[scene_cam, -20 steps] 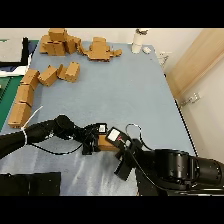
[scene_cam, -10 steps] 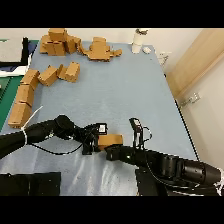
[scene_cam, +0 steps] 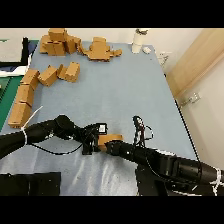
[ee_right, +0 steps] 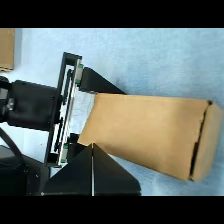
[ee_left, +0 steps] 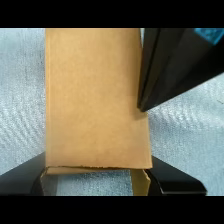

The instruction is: Fold the box.

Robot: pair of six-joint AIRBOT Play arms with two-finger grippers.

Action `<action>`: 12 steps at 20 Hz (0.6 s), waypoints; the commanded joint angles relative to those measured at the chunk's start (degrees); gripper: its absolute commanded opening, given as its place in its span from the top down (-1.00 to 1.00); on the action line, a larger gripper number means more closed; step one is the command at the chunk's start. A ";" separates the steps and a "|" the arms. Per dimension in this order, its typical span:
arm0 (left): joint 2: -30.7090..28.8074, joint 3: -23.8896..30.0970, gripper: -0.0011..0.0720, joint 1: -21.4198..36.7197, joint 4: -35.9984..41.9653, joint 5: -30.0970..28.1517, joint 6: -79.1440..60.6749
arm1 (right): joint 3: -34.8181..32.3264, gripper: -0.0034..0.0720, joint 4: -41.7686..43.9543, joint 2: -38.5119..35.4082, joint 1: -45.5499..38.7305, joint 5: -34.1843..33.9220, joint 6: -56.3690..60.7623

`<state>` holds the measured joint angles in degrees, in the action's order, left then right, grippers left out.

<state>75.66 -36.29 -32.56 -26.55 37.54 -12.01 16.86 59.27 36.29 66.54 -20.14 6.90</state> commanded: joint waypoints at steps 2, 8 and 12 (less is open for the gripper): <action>0.00 -0.07 -0.47 0.02 -0.02 -0.02 -0.02 | -0.04 0.90 -0.52 2.78 -0.02 0.20 0.76; 0.00 -0.07 -0.47 0.02 -0.02 -0.02 -0.02 | -0.04 0.90 -0.57 6.36 0.00 0.17 0.74; 0.00 -0.07 -0.47 0.02 -0.02 -0.02 -0.02 | -0.04 0.90 -1.77 6.51 0.00 0.09 0.76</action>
